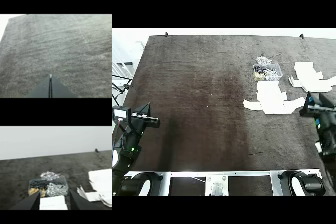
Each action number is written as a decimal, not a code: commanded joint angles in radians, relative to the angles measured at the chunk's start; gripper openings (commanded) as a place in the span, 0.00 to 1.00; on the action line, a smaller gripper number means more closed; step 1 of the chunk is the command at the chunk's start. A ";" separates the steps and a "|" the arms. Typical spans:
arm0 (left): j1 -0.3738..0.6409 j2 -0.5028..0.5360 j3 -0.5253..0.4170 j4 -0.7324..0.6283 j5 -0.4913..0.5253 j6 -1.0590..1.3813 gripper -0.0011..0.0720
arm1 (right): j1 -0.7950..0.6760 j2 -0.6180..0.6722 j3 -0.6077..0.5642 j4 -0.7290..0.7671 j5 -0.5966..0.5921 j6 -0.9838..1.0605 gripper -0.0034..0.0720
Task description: Fold the box and place the chain.
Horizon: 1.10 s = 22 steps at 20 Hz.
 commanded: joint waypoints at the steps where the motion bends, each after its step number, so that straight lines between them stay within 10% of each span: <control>1: 0.000 0.001 0.000 0.000 0.000 0.000 0.04 | -0.117 -0.303 0.188 0.001 0.105 0.000 0.62; 7: 0.000 0.001 0.000 0.000 0.000 0.000 0.04 | -0.578 -0.872 0.653 -0.392 0.965 0.355 0.64; 13: 0.000 0.001 0.000 0.000 0.000 0.000 0.04 | -0.743 -1.211 1.154 -0.799 1.375 0.654 0.76; 22: 0.000 0.001 0.000 0.000 0.000 0.000 0.04 | -0.656 -1.537 1.349 -0.879 1.502 0.654 0.76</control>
